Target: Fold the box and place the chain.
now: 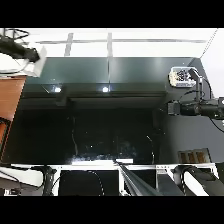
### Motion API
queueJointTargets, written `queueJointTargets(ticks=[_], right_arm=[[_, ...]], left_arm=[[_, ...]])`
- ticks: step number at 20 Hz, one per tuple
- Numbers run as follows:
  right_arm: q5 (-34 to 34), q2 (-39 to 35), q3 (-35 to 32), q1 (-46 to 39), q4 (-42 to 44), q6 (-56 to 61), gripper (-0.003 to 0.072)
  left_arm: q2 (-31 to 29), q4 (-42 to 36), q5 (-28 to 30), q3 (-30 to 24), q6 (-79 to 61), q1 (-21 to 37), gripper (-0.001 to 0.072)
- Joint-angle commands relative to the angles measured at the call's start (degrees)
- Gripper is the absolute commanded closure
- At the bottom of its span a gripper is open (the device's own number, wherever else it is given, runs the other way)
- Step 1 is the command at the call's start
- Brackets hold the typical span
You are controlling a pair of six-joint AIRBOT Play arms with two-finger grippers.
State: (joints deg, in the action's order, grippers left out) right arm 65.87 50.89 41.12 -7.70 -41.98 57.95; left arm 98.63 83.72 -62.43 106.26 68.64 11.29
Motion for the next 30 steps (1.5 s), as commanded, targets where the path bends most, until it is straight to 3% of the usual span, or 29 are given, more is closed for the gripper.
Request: queueJointTargets(ticks=[1, 3, 8, 9, 10, 13, 16, 17, 18, 19, 21, 24, 27, 30], right_arm=[[-0.4, 0.0, 0.0, 0.0, 0.1, 0.8, 0.0671], [-0.4, 0.0, 0.0, 0.0, 0.2, 1.4, 0.0670], [0.9, 0.0, 0.0, 1.0, 1.6, 1.8, 0.0671], [0.9, 0.0, 0.0, 1.5, 1.5, 1.8, 0.0670], [0.9, 0.0, 0.0, 1.8, 1.4, 1.8, 0.0670], [-0.6, 0.0, 0.0, 1.9, 1.4, 1.8, 0.0670], [-4.8, 0.0, 0.0, 1.9, 0.9, 1.8, 0.0671], [-7.0, 0.0, 0.0, 1.9, 0.8, 1.8, 0.0670], [-9.1, 0.0, 0.0, 1.9, 0.8, 1.7, 0.0671], [-10.9, 0.0, 0.0, 1.9, 0.8, 0.8, 0.0671], [-11.7, 0.0, 0.0, 1.9, -1.4, -5.4, 0.0670], [-12.2, 0.0, 0.0, 1.9, -9.8, -4.4, 0.0671], [-12.1, 0.0, 0.0, 1.9, -11.8, -4.4, 0.0670], [-12.1, 0.0, 0.0, 1.9, -11.8, -4.4, 0.0670]], left_arm=[[10.5, -0.4, -0.4, 9.7, 0.7, 4.5, 0.0310], [15.9, 0.1, 1.1, 12.5, -5.9, 4.5, 0.0311], [22.4, 1.3, 1.8, 12.3, 1.2, 4.6, 0.0307], [22.3, 1.4, 2.3, 12.3, 1.7, 4.6, 0.0252], [21.7, 2.6, 2.4, 12.6, 2.0, 4.4, -0.0011], [16.8, 11.8, 2.9, 15.7, 10.5, 2.5, -0.0009], [5.4, 11.8, 3.6, 14.0, 11.1, 0.2, 0.0025], [0.6, 10.4, 3.1, 11.8, 12.2, -0.7, 0.0219], [-4.2, 8.2, 1.3, 9.1, 13.3, -1.5, 0.0582], [-8.4, 5.0, -1.6, 6.7, 13.3, -2.2, 0.0683], [-16.8, -0.7, -6.4, -0.8, 16.3, -3.9, 0.0684], [-31.7, -2.3, -0.8, -22.6, 18.7, -9.3, 0.0684], [-43.8, -2.2, 3.1, -45.5, 19.5, -15.6, 0.0684], [-51.9, -2.2, 3.6, -60.6, 20.4, -19.0, 0.0683]])
